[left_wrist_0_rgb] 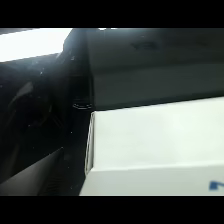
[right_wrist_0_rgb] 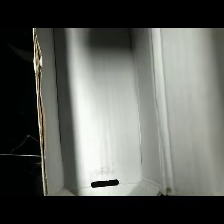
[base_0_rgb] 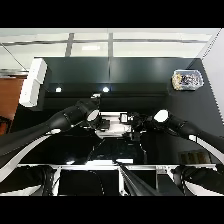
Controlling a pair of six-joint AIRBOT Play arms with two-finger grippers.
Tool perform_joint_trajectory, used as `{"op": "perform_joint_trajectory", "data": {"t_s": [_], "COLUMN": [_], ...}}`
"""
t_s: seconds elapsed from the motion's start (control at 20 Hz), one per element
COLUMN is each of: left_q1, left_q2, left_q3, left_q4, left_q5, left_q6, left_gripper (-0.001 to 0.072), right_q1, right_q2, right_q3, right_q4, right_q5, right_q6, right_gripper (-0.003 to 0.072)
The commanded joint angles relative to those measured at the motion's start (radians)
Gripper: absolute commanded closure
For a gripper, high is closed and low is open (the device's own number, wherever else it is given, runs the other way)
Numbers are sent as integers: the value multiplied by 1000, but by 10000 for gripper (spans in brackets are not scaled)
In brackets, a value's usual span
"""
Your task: Fold the box and place the chain.
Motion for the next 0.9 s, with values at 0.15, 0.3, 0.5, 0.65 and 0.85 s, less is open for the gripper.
{"op": "perform_joint_trajectory", "data": {"t_s": [0.15, 0.3, 0.5, 0.65, 0.85], "left_q1": [-15, -15, -14, -12, 0], "left_q2": [-22, -22, -22, -22, -22], "left_q3": [16, 18, 18, 18, 18], "left_q4": [32, 22, 5, 6, 6], "left_q5": [-14, -17, -16, -22, -24], "left_q6": [-103, -103, -102, -119, -136], "left_gripper": [439, 656, 650, 223, 475], "right_q1": [1, 0, 1, 1, 1], "right_q2": [0, 0, 0, 0, 0], "right_q3": [0, 0, 0, 0, 0], "right_q4": [0, 0, 0, 0, 0], "right_q5": [0, 0, 0, 0, 0], "right_q6": [0, 0, 0, 0, 0], "right_gripper": [589, 589, 589, 589, 589]}}
